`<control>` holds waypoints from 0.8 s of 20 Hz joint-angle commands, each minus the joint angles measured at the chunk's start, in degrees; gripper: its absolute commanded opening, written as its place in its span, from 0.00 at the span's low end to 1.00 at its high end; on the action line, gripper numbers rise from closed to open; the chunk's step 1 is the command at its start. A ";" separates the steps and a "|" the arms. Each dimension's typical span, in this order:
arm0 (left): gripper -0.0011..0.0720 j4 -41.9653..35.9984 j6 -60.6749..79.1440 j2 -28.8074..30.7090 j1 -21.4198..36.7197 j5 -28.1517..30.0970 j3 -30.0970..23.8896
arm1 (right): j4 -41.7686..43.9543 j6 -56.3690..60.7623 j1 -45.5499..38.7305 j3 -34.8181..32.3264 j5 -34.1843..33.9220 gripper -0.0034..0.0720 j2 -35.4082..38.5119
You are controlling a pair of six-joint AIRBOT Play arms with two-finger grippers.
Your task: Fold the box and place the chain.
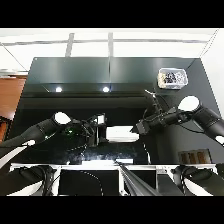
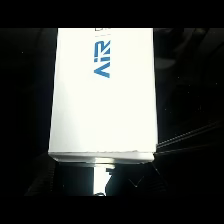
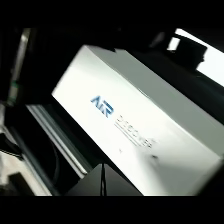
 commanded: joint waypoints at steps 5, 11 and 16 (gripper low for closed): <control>0.42 0.02 -0.02 -0.02 -0.04 0.00 0.02 | 4.92 0.63 1.79 -4.26 -5.97 0.07 -5.29; 0.42 0.02 -0.02 -0.02 -0.04 -0.02 0.02 | 1.90 0.57 2.75 -4.35 -10.01 0.07 -7.39; 0.42 0.02 -0.02 -0.02 -0.04 -0.04 0.02 | 0.00 0.72 2.78 -4.33 -10.60 0.07 -7.37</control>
